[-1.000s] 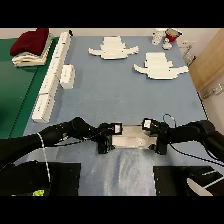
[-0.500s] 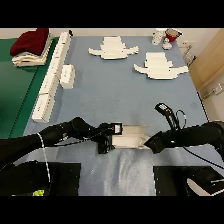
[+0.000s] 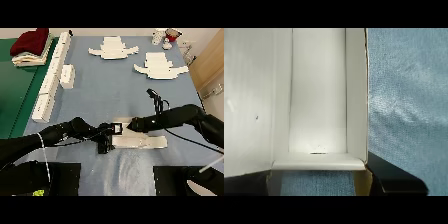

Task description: Fold the box.

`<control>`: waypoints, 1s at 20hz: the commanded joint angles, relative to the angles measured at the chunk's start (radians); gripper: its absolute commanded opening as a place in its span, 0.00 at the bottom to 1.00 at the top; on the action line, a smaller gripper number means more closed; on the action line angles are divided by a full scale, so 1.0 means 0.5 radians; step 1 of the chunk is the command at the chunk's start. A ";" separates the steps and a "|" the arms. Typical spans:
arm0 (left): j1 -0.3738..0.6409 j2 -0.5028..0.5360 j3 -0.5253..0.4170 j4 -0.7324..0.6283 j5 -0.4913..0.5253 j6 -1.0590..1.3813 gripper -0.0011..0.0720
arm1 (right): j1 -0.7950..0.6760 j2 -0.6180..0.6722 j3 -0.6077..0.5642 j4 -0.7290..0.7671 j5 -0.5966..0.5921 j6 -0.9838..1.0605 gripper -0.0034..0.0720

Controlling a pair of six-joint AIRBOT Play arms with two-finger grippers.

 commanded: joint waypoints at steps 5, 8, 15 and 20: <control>-0.002 0.001 0.001 0.000 -0.002 0.001 0.66 | -0.083 -0.587 0.152 -0.171 0.080 0.036 0.34; -0.002 0.001 0.001 0.000 -0.002 0.001 0.66 | -0.083 -0.662 0.153 -0.170 0.072 0.004 0.34; -0.002 0.001 0.001 0.000 -0.002 0.001 0.66 | -0.085 -0.446 0.157 -0.185 0.060 -0.138 0.34; -0.002 0.001 0.001 0.000 -0.002 0.001 0.66 | -0.084 -0.019 0.154 -0.403 -0.313 -0.605 0.34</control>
